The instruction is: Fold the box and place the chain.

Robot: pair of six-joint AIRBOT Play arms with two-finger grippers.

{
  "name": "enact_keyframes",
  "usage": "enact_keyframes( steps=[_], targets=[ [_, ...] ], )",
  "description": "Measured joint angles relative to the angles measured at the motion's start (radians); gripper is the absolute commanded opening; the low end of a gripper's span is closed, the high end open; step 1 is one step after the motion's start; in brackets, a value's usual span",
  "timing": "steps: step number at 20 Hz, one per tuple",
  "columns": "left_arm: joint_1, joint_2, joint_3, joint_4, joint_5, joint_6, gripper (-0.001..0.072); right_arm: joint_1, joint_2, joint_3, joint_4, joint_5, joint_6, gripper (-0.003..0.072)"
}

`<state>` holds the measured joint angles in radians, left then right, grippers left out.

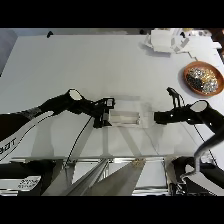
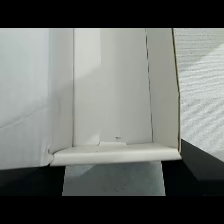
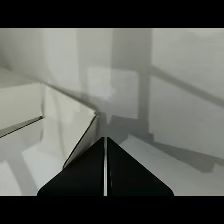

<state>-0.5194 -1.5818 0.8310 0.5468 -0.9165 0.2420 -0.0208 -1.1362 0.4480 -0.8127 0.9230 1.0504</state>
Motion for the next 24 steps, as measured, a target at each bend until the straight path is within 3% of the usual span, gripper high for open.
enact_keyframes(
  steps=[4, 6, 9, 10, 11, 18, 20, 24],
  targets=[
    [0.000, 0.000, 0.000, 0.000, 0.000, 0.000, 0.0171, 0.021, -0.030, 0.000, 0.063, 0.016, -0.029, 0.0027],
    [0.000, 0.000, 0.000, 0.000, 0.000, 0.000, 0.0171, 0.024, -0.029, 0.000, 0.097, 0.024, -0.046, 0.0169],
    [0.000, 0.000, 0.000, 0.000, 0.000, 0.000, 0.0171, 0.027, 0.003, 0.000, 0.137, 0.033, -0.057, 0.0228],
    [0.000, 0.000, 0.000, 0.000, 0.000, 0.000, 0.0171, 0.027, 0.021, 0.000, 0.145, 0.036, -0.060, 0.0306],
    [0.000, 0.000, 0.000, 0.000, 0.000, 0.000, 0.0171, 0.027, 0.039, 0.000, 0.150, 0.041, -0.062, 0.0329],
    [0.000, 0.000, 0.000, 0.000, 0.000, 0.000, 0.0171, 0.059, 0.121, 0.000, 0.179, 0.056, -0.064, 0.0349],
    [0.000, 0.000, 0.000, 0.000, 0.000, 0.000, 0.0171, 0.090, 0.126, 0.000, 0.183, 0.035, -0.061, 0.0478],
    [0.000, 0.000, 0.000, 0.000, 0.000, 0.000, 0.0171, 0.169, 0.127, 0.013, 0.162, -0.029, 0.001, 0.0483]
  ],
)
